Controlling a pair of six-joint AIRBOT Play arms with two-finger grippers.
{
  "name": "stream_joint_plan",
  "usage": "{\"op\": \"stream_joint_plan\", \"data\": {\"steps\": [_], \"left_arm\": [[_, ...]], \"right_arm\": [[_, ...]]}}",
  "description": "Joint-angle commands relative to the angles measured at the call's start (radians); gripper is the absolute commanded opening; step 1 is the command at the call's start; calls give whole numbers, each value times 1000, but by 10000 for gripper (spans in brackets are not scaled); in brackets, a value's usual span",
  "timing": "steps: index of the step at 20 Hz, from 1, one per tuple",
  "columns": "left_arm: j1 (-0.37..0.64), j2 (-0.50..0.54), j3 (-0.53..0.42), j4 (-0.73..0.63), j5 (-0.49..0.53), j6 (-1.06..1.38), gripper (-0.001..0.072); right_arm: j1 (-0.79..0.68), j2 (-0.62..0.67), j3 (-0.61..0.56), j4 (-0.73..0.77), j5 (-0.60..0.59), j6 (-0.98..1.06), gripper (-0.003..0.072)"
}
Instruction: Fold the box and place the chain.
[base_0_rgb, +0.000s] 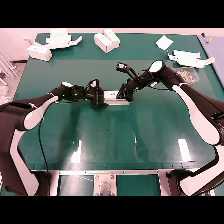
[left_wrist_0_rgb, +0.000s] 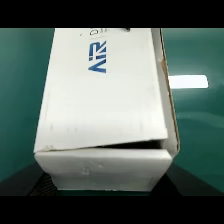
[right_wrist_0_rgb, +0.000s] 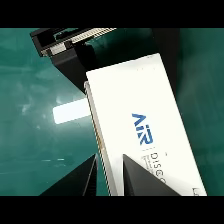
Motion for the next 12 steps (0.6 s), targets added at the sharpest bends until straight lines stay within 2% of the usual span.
{"op": "stream_joint_plan", "data": {"steps": [1,2,3,5,7,9,12], "left_arm": [[1,1,0,0,1,0,468],[1,1,0,0,1,0,468],[1,1,0,0,0,0,468],[1,1,0,0,0,0,468],[1,1,0,0,0,0,468],[1,1,0,0,0,0,468],[1,1,0,0,0,0,468]], "right_arm": [[3,0,-13,17,5,-6,191],[3,0,-16,23,4,-12,189],[3,0,-23,24,4,-16,144],[2,0,-40,52,-10,-45,112],[2,0,-60,71,-58,-66,23],[2,0,-82,105,-101,-109,7],[2,4,-85,183,-74,-151,7]]}}
